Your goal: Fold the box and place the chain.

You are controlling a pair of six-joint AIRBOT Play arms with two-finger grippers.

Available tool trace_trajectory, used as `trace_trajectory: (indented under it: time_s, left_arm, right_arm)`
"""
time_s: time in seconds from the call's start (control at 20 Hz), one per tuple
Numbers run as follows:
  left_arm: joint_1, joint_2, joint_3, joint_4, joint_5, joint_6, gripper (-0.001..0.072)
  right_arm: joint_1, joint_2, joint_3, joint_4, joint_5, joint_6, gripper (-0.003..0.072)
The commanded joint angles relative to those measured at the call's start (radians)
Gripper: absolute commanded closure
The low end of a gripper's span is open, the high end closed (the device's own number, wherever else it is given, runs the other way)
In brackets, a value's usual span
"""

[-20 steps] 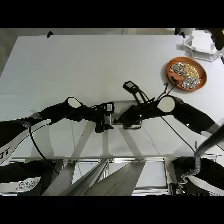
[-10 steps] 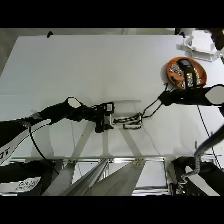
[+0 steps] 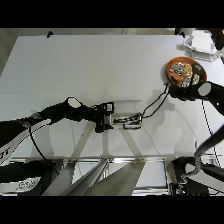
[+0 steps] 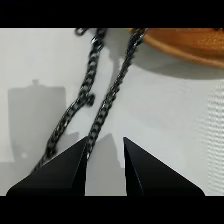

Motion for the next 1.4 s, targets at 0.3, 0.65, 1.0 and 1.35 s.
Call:
trace_trajectory:
  time_s: [0.3,0.65,1.0,1.35]
  left_arm:
    - [0.0,-0.001,0.0,0.0,0.0,0.0,0.0389]
    - [0.0,-0.001,0.0,0.0,0.0,0.0,0.0389]
    - [0.0,-0.001,0.0,0.0,0.0,0.0,0.0389]
    - [0.0,-0.001,0.0,0.0,0.0,0.0,0.0389]
  right_arm:
    - [-0.008,-0.097,0.001,0.021,-0.232,0.054,0.0459]
    - [-0.008,-0.141,0.001,0.068,-0.3,0.053,0.0484]
    - [0.004,-0.122,0.003,0.075,-0.246,0.032,0.0672]
    - [0.075,0.248,0.003,0.077,0.062,-0.192,0.0672]
